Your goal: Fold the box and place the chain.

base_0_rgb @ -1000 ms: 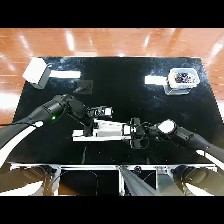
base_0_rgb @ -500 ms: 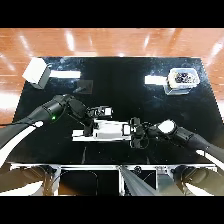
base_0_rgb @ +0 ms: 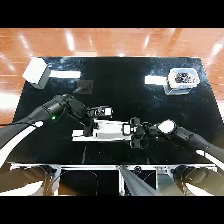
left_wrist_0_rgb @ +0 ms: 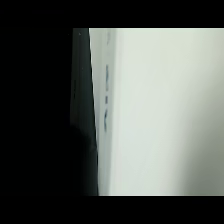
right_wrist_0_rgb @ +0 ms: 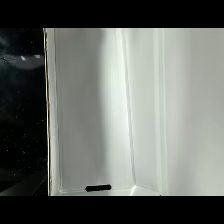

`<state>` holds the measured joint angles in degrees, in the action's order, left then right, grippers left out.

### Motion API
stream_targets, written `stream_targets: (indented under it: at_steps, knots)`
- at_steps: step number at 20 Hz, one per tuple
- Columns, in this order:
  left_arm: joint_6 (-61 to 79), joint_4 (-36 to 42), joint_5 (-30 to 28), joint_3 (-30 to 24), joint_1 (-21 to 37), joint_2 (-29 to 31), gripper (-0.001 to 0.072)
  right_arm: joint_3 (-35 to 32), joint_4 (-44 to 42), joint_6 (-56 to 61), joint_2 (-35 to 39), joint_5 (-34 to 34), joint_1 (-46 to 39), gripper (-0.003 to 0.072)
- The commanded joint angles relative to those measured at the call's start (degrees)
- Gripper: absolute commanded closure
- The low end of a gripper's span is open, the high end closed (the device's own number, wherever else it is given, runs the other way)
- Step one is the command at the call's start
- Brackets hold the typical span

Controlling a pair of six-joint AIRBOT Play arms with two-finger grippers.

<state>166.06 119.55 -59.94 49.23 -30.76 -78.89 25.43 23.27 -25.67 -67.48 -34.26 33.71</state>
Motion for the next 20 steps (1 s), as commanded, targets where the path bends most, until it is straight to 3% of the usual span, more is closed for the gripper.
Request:
stream_targets:
  at_steps: [1, 3, 4, 20]
  knots:
    - [0.0, 0.1, 0.0, 0.0, 0.0, 0.0, 0.0692, 0.0, -0.1, 0.1, 0.0, 0.0, 0.0, -0.0030]
    - [0.0, 0.1, 0.0, 0.0, 0.0, 0.0, 0.0692, 0.0, -0.1, 0.1, 0.0, 0.0, 0.0, 0.0012]
    - [0.0, 0.1, 0.0, 0.0, 0.0, 0.0, 0.0692, 0.0, -0.1, 0.1, 0.0, 0.0, 0.0, 0.0111]
    - [0.0, 3.1, 0.0, 0.1, 0.0, 0.0, 0.0688, 0.0, -0.5, 0.1, 0.0, 0.1, 0.0, 0.0118]
